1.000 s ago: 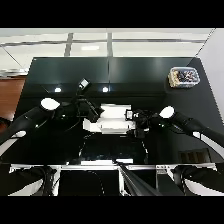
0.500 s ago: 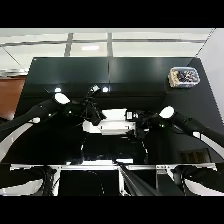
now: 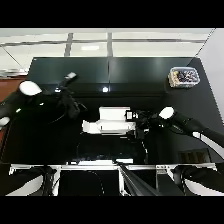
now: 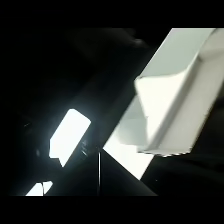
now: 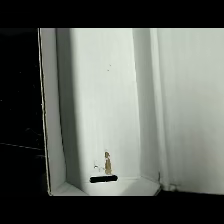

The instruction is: Fold the box and place the chain.

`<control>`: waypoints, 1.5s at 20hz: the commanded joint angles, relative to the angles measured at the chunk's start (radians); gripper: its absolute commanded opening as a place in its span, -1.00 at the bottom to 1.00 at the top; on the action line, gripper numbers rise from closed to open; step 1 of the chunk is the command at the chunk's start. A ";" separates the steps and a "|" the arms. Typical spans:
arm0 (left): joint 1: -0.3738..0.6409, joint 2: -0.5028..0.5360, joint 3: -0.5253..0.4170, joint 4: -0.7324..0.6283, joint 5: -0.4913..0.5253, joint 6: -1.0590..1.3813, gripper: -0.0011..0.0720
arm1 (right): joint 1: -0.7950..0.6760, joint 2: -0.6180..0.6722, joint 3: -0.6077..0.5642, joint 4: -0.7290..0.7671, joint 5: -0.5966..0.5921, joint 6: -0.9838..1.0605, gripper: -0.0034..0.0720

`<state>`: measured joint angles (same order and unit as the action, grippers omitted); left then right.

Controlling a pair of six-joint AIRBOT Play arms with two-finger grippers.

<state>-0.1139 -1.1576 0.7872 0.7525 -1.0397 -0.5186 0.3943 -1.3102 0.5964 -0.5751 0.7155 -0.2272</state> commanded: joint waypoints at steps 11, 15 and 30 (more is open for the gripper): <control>-0.290 0.178 -0.282 0.053 0.343 0.448 0.96 | 0.001 0.000 0.001 0.000 0.000 0.000 -0.37; -0.339 0.130 -0.257 0.092 0.363 0.436 0.95 | 0.001 0.000 0.001 0.000 0.000 0.000 -0.37; -0.358 -0.079 -0.153 0.043 0.254 0.380 -0.24 | 0.001 0.000 0.001 0.000 0.000 0.000 -0.37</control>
